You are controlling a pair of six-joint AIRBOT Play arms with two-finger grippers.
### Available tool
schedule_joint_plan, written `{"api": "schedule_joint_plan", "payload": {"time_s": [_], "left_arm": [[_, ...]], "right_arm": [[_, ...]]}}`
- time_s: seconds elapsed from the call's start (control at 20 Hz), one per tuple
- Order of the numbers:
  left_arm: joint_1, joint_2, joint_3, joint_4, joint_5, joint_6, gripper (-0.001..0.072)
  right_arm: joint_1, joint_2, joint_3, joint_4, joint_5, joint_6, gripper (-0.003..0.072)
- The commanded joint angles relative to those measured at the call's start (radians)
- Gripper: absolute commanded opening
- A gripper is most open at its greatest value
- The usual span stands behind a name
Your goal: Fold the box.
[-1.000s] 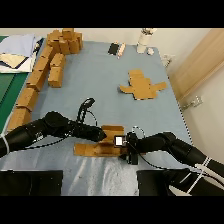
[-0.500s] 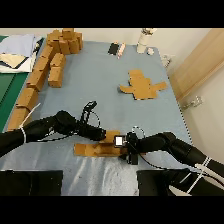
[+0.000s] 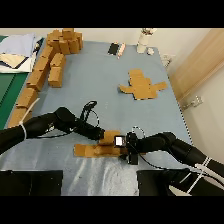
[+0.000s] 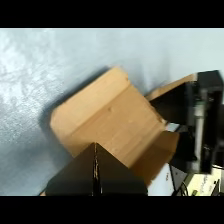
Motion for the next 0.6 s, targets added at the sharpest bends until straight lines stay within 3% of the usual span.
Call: {"api": "schedule_joint_plan", "payload": {"time_s": [0.0,0.2,0.35,0.55], "left_arm": [[0.082,0.096,0.016,0.001,-0.108,0.074,0.001],[0.239,0.198,0.002,0.001,-0.294,0.233,0.001],[0.311,0.241,-0.019,-0.001,-0.454,0.494,0.001],[0.311,0.254,-0.051,0.024,-0.502,0.711,0.0011]], "right_arm": [[0.0,0.0,0.0,-0.001,0.0,0.0,0.0508],[0.0,0.0,0.0,-0.001,0.0,0.0,0.0508],[0.0,0.0,0.0,-0.001,0.0,0.0,0.0508],[0.0,0.0,0.0,-0.001,0.0,0.0,0.0508]]}}
